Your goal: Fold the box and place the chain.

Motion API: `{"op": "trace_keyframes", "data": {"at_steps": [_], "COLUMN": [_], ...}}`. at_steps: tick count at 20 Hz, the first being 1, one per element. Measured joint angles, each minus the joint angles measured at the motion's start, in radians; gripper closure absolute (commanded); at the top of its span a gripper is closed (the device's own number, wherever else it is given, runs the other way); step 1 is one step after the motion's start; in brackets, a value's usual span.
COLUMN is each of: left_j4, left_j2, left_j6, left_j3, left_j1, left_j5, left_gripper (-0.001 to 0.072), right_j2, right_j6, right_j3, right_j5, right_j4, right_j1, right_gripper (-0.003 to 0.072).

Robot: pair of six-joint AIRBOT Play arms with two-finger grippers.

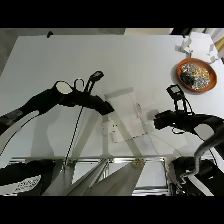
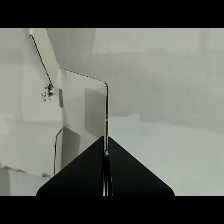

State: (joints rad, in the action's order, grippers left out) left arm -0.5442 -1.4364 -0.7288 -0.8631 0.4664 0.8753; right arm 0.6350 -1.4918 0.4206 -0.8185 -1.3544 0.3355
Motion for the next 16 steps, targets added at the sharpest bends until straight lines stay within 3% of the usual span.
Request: {"op": "trace_keyframes", "data": {"at_steps": [3,5,6,7,11,12,13,15,16], "left_j4": [0.098,0.151,0.179,0.203,0.248,0.245,0.234,0.2,0.173], "left_j2": [-0.064,-0.101,-0.118,-0.132,-0.165,-0.168,-0.169,-0.173,-0.173], "left_j6": [0.093,0.14,0.166,0.191,0.316,0.338,0.351,0.367,0.375], "left_j3": [0.0,0.0,0.0,0.0,-0.003,-0.006,-0.013,-0.04,-0.064], "left_j1": [0.0,0.0,0.0,0.0,0.002,0.002,0.002,0.002,0.001], "left_j5": [0.006,0.012,0.023,0.039,0.121,0.137,0.146,0.15,0.166], "left_gripper": [0.0118,0.0163,0.0238,0.0381,0.0687,0.0708,0.0704,0.0707,0.0708], "right_j2": [0.0,0.0,0.0,0.0,0.0,0.0,0.0,0.0,0.0], "right_j6": [0.0,0.0,0.0,0.0,0.0,0.0,0.0,-0.001,-0.001], "right_j3": [0.0,0.0,0.0,0.0,0.0,0.0,-0.001,-0.001,0.0], "right_j5": [0.003,0.003,0.004,0.005,0.004,0.006,0.004,0.006,0.004], "right_j4": [0.0,0.0,0.0,0.0,0.003,0.01,0.02,0.039,0.054], "right_j1": [0.002,0.003,0.003,0.003,0.003,0.003,0.004,0.003,0.003], "right_gripper": [0.0676,0.0676,0.0676,0.0676,0.0674,0.0673,0.0614,0.041,0.0371]}}
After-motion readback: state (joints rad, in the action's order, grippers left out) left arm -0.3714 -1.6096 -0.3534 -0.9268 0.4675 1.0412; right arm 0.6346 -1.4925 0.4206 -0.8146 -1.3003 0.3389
